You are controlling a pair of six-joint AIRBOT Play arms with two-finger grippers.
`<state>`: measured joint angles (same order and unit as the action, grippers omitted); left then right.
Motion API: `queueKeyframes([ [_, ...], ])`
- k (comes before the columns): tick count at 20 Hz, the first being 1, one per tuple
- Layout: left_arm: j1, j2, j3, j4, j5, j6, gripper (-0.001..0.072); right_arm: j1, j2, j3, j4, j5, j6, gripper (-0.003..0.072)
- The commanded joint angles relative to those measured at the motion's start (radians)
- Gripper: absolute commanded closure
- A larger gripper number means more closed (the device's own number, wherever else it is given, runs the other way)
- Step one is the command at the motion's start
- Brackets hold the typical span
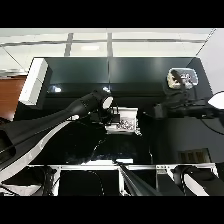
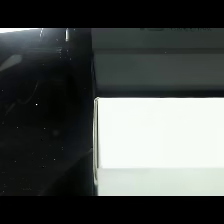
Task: Fold the box and place the chain.
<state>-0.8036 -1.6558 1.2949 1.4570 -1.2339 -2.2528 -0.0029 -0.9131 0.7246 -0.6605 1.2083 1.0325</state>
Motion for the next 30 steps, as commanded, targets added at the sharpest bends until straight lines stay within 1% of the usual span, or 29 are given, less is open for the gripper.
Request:
queueKeyframes([
  [1,0.000,-0.001,0.000,0.000,-0.005,0.000,0.0677,-0.154,-0.001,-0.025,-0.182,0.100,-0.141,0.0449],
  [2,0.000,-0.001,0.001,0.000,-0.005,0.000,0.0677,-0.155,-0.002,-0.050,-0.224,0.059,-0.171,0.0446],
  [3,0.000,-0.001,0.000,0.000,-0.005,0.000,0.0677,-0.153,-0.002,-0.079,-0.231,0.010,-0.197,0.0296],
  [4,0.000,-0.001,0.000,0.000,-0.005,0.000,0.0677,-0.145,-0.002,-0.114,-0.229,-0.053,-0.213,0.0027],
  [5,0.000,-0.001,0.000,0.000,-0.005,0.000,0.0677,-0.129,-0.002,-0.144,-0.227,-0.106,-0.243,-0.0023],
  [7,0.000,-0.001,0.000,0.001,-0.004,0.000,0.0677,-0.083,-0.005,-0.187,-0.233,-0.180,-0.295,-0.0022],
  [8,0.000,-0.001,0.000,0.001,-0.004,0.000,0.0677,-0.053,-0.006,-0.205,-0.231,-0.204,-0.356,-0.0022],
  [12,0.000,-0.001,0.000,0.001,-0.001,0.000,0.0677,0.103,-0.021,-0.272,-0.231,-0.277,-0.718,-0.0020],
  [13,0.000,-0.001,0.000,0.000,-0.001,0.000,0.0677,0.134,-0.031,-0.274,-0.229,-0.287,-0.780,-0.0017],
  [14,0.000,-0.001,0.000,0.000,-0.001,0.000,0.0677,0.156,-0.043,-0.274,-0.214,-0.310,-0.800,-0.0016],
  [18,0.000,-0.001,0.000,0.001,0.000,0.000,0.0677,0.201,-0.089,-0.274,-0.139,-0.323,-0.940,-0.0015],
  [20,0.000,-0.001,0.000,0.000,-0.001,0.000,0.0677,0.234,-0.121,-0.274,-0.130,-0.328,-1.083,-0.0015],
  [22,0.000,-0.001,0.000,0.000,-0.001,0.000,0.0677,0.261,-0.153,-0.273,-0.067,-0.359,-1.106,-0.0015],
  [24,0.000,-0.001,0.000,0.000,-0.001,0.000,0.0677,0.287,-0.171,-0.273,-0.061,-0.375,-1.149,-0.0015],
  [27,0.000,-0.001,0.000,0.000,-0.002,0.000,0.0677,0.298,-0.178,-0.273,-0.051,-0.461,-1.173,-0.0015],
  [30,0.000,-0.001,0.000,0.000,-0.003,0.000,0.0677,0.274,-0.198,-0.267,-0.013,-0.458,-1.232,-0.0015],
])
